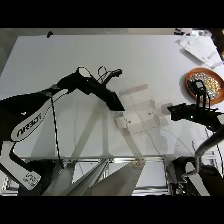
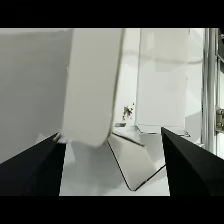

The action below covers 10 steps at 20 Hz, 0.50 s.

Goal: Fold the box and place the chain.

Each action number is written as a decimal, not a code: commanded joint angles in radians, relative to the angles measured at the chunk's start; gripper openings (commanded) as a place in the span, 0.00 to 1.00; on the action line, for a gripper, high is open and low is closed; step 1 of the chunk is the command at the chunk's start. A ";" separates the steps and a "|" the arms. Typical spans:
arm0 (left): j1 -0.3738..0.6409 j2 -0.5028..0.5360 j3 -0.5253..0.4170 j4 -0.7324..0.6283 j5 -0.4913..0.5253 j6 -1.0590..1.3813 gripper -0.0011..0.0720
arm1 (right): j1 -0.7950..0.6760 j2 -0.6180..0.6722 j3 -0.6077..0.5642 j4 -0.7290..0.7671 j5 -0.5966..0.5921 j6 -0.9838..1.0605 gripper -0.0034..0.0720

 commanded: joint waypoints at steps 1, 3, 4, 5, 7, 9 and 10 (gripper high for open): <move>-0.034 -0.016 0.002 -0.048 0.056 0.056 0.89 | 0.001 0.000 0.000 0.000 -0.003 0.001 0.06; -0.051 -0.035 0.002 -0.124 0.093 0.104 0.89 | 0.002 0.000 0.000 0.000 -0.002 0.001 0.06; -0.054 -0.045 0.002 -0.152 0.109 0.122 0.89 | 0.002 0.000 0.000 0.000 -0.002 0.001 0.06; -0.054 -0.053 0.002 -0.163 0.126 0.125 0.88 | 0.001 0.000 0.000 0.000 -0.002 0.001 0.06; -0.053 -0.062 0.002 -0.164 0.142 0.123 0.84 | 0.001 0.000 0.000 0.000 -0.002 0.001 0.06; -0.053 -0.062 0.002 -0.125 0.130 0.115 0.78 | 0.002 0.000 0.000 0.000 -0.003 0.001 0.06; -0.053 -0.062 0.001 -0.101 0.115 0.114 0.68 | 0.001 0.000 0.000 0.000 -0.003 0.001 0.06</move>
